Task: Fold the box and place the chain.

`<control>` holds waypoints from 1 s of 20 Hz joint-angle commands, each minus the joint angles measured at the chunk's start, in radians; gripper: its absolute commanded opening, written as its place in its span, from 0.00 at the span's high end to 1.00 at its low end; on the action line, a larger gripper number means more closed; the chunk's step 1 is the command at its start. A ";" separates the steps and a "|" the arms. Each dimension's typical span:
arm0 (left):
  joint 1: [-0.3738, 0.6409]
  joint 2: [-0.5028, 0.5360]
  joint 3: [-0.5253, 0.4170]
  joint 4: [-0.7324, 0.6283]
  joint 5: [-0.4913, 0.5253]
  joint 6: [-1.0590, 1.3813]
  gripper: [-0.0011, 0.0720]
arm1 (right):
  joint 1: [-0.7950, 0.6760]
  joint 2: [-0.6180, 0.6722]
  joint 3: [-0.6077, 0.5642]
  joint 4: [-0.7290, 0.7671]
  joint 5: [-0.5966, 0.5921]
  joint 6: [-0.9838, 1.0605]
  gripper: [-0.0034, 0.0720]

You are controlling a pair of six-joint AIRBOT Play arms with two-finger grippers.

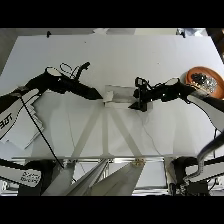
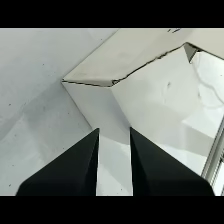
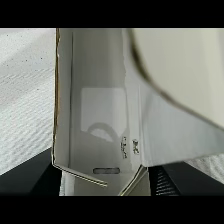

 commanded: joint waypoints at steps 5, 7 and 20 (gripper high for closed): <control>0.000 -0.002 0.000 -0.014 0.002 0.023 0.50 | 0.000 0.000 0.000 0.000 0.000 0.000 0.45; -0.005 -0.002 0.000 -0.015 0.026 0.023 0.49 | 0.000 0.000 0.000 0.000 0.000 0.000 0.45; -0.064 -0.019 0.000 -0.072 0.072 0.019 0.26 | 0.000 0.000 0.000 0.000 0.000 0.000 0.45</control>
